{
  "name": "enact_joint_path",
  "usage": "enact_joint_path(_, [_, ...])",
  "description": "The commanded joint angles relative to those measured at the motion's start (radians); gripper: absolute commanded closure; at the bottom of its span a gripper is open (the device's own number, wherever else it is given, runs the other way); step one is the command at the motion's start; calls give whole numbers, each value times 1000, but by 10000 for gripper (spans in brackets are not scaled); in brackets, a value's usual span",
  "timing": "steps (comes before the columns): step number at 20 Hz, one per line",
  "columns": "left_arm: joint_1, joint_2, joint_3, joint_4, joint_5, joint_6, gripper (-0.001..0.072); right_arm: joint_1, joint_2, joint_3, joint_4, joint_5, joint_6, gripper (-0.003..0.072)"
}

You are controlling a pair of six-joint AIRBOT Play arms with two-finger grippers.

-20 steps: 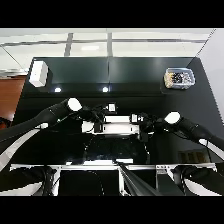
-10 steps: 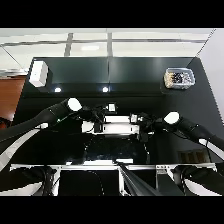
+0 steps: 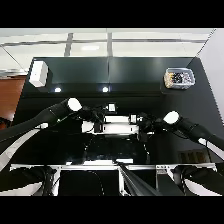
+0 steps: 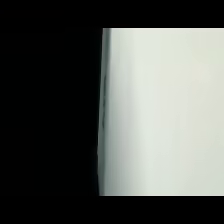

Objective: Fold the box and place the chain.

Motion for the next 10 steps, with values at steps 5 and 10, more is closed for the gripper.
enact_joint_path(5, [1,14,1,-3,2,-23,256,1,0,1,-6,6,-1,151])
enact_joint_path(10, [27,156,1,144,-34,-274,7,1,0,0,-8,6,-2,153])
